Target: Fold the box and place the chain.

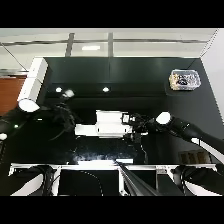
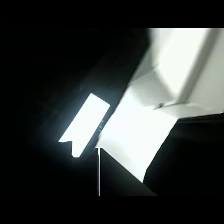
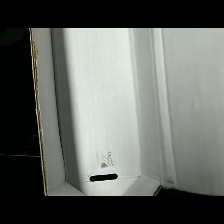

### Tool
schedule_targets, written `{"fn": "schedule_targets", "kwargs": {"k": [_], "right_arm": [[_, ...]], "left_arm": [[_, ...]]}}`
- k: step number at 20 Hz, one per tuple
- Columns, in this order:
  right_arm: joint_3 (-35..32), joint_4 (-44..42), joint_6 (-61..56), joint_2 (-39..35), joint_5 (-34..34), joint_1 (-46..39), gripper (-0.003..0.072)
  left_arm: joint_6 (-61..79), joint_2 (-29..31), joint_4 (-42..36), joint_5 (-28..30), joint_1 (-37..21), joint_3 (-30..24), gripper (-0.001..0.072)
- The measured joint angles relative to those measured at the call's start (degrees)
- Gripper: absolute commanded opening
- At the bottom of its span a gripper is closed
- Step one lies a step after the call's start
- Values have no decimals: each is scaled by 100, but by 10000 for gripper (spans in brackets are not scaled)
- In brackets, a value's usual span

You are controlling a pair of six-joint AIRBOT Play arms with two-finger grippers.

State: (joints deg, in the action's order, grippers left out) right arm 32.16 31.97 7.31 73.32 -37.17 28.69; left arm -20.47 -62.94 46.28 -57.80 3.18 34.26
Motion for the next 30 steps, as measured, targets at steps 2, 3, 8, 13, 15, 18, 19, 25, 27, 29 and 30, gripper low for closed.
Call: {"fn": "schedule_targets", "kwargs": {"k": [2,3,8,13,15,18,19,25,27,29,30], "right_arm": [[0,2,2,0,0,0,424],[0,2,2,0,0,0,424],[0,4,4,0,0,0,424],[0,4,4,0,0,0,424],[0,4,4,0,0,0,424],[0,4,4,0,-2,0,424],[0,4,4,0,0,0,424],[0,4,4,0,-2,0,424],[0,4,4,0,0,0,425],[0,4,2,0,-2,0,425],[0,4,2,0,0,0,425]], "left_arm": [[-841,76,258,-315,-699,-13,25],[-1375,98,365,-407,-999,-44,26],[-3941,42,625,-603,-1950,-391,26],[-4564,-570,310,-852,-1591,-697,25],[-4509,-780,-48,-748,-1255,-734,25],[-4201,-1012,-601,-610,-820,-728,25],[-4081,-1060,-726,-599,-734,-713,25],[-3491,-1182,-1058,-640,-529,-669,26],[-3394,-1189,-1082,-723,-514,-645,182],[-3353,-1196,-1102,-778,-503,-577,669],[-3340,-1196,-1165,-925,-501,-516,709]]}}
